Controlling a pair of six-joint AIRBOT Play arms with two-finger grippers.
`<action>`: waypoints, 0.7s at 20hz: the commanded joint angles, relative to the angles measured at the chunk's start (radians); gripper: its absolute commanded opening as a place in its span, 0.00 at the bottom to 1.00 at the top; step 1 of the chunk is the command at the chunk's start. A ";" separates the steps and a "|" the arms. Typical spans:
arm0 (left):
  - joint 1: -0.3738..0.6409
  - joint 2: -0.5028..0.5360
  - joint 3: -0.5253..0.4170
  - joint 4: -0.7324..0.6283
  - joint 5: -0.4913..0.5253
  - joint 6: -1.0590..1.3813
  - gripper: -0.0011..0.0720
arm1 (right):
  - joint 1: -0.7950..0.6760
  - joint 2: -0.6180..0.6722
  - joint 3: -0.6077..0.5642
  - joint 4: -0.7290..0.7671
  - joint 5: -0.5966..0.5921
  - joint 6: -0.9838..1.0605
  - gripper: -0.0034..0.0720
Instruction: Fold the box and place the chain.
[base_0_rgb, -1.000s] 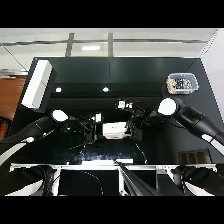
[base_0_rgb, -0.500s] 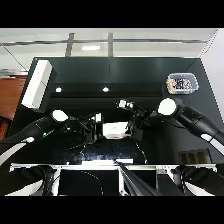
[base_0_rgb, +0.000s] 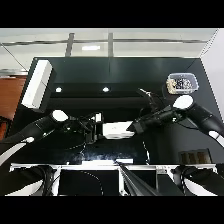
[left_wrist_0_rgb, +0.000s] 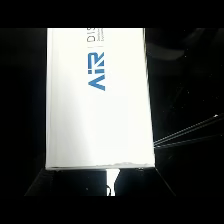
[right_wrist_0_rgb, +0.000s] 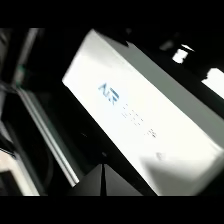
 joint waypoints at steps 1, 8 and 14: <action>0.000 0.000 0.001 0.001 0.000 0.002 0.65 | 0.027 -0.082 -0.031 0.189 -0.058 0.035 0.07; 0.000 0.000 0.001 0.000 0.001 0.002 0.65 | 0.042 -0.160 -0.031 0.135 -0.132 0.041 0.07; 0.000 0.000 0.001 0.000 0.001 0.002 0.65 | 0.042 -0.169 -0.032 0.070 -0.166 0.048 0.07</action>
